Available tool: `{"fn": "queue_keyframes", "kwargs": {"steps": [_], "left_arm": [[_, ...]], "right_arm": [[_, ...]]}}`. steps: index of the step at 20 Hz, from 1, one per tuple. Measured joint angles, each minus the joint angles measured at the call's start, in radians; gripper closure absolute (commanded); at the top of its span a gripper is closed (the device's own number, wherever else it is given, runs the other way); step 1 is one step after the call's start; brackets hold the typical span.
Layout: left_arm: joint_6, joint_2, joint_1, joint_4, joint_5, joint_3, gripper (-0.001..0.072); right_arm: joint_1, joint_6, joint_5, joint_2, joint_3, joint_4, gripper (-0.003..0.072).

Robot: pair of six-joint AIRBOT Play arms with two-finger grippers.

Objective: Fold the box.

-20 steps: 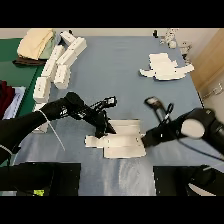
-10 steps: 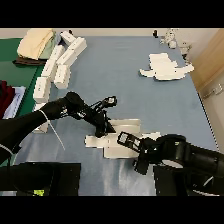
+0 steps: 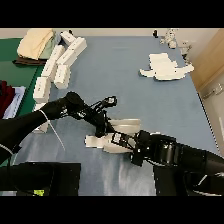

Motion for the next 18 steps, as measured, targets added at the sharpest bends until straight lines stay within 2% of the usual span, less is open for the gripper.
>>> {"fn": "queue_keyframes", "kwargs": {"steps": [7,9,11,15,18], "left_arm": [[0.0,0.0,0.0,-0.002,0.0,0.0,0.0697],[0.0,0.0,0.0,-0.003,0.001,0.0,0.0697],[0.0,0.0,0.0,-0.004,0.001,0.0,0.0697],[0.0,0.0,0.001,-0.006,0.001,0.0,0.0697],[0.0,0.0,0.001,-0.006,0.001,0.0,0.0697]], "right_arm": [[0.0,0.132,0.089,0.04,0.043,-0.089,0.0096],[0.001,0.175,0.128,0.044,0.047,-0.103,-0.0034],[0.0,0.203,0.159,0.046,0.049,-0.114,-0.0034],[-0.043,0.202,0.14,0.051,0.04,-0.111,-0.0034],[-0.157,0.056,0.083,0.084,0.01,-0.021,-0.0034]]}}
